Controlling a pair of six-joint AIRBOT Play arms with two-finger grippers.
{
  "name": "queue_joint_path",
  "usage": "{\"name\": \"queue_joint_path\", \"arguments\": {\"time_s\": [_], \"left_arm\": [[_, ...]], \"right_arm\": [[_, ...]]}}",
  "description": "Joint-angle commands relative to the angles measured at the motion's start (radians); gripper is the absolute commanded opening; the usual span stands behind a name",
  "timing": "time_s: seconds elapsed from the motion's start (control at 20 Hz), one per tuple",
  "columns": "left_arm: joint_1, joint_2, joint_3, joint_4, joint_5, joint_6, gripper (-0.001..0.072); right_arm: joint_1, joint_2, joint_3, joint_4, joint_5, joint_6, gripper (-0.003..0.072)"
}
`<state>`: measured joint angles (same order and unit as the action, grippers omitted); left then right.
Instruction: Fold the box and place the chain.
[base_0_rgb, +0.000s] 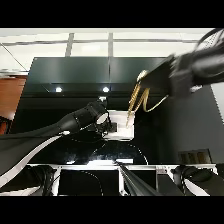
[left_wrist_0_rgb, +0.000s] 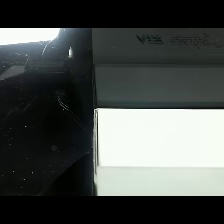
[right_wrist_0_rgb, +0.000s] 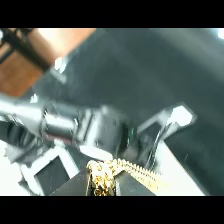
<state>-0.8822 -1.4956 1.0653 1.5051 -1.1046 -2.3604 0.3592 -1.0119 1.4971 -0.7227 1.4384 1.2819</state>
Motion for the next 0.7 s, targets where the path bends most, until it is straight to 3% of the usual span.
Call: {"name": "queue_joint_path", "arguments": {"time_s": [0.0,0.4,0.65], "left_arm": [[0.001,0.0,0.001,0.0,0.0,0.0,0.003],[0.001,0.0,0.001,0.001,0.0,0.0,0.003],[0.001,0.0,0.001,0.001,0.0,0.0,0.0029]], "right_arm": [[0.048,-0.001,-0.174,-0.064,-0.056,0.016,0.0005],[0.048,-0.001,-0.433,-0.101,-0.141,0.042,0.0006],[0.048,-0.013,-0.564,-0.087,-0.277,0.057,0.0006]]}}
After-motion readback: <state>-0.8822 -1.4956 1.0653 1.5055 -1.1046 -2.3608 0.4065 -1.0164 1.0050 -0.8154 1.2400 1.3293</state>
